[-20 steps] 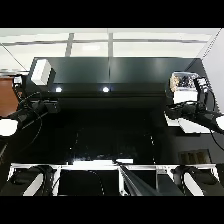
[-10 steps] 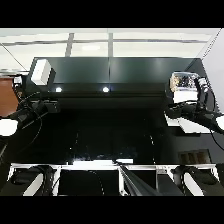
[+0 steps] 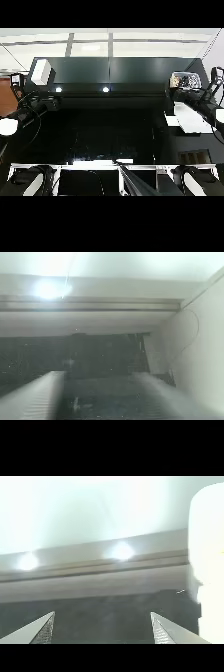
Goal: Fold the box and place the chain.
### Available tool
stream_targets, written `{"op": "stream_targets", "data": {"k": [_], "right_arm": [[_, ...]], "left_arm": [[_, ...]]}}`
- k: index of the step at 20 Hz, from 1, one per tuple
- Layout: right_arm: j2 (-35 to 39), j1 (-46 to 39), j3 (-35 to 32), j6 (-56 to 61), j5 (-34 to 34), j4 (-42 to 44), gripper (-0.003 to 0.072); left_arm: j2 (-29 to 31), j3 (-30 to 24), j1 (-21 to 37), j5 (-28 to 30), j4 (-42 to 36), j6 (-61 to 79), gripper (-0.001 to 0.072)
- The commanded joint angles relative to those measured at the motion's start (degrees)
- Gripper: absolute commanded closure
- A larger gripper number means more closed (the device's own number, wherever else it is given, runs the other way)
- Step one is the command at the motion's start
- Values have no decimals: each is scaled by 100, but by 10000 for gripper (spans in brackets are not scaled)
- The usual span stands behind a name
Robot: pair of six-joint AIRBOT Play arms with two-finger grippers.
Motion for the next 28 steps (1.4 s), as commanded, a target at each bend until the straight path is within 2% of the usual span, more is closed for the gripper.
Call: {"op": "stream_targets", "data": {"k": [1, 3, 5, 8, 10, 12, 16, 19, 21, 27, 28], "right_arm": [[-584, -651, 623, 37, -348, -437, -31], [-984, -1561, 1322, 350, -184, -949, -27], [-1513, -2570, 2092, 1003, 369, -1692, -27], [-2393, -3873, 3139, 2568, 1784, -3056, -27], [-2933, -4360, 3615, 2776, 2817, -3698, -27], [-3386, -4680, 3891, 2592, 3600, -3764, -26], [-4218, -4813, 4352, 922, 5141, -3259, -24], [-4612, -4756, 4500, 376, 5622, -2922, -22], [-4734, -4750, 4503, 278, 5668, -2962, 183], [-4784, -4747, 4500, 24, 5727, -2973, 212], [-4784, -4750, 4500, -35, 5781, -2953, 387]], "left_arm": [[-109, 0, 0, 120, 31, 0, -3], [-149, 0, -2, 105, 28, 0, -2], [-160, 0, -2, 107, 28, 0, -2], [-186, 0, -20, 101, 28, 0, -2], [-186, 0, -20, 98, 26, 0, -2], [-186, 0, -20, 98, 26, 0, -2], [-186, 0, -20, 94, 26, 0, -2], [-186, 0, -20, 96, 26, 0, -2], [-186, 0, -20, 98, 28, 0, -2], [-188, 0, -20, 98, 28, 0, -2], [-188, 0, -20, 101, 28, 0, -2]]}}
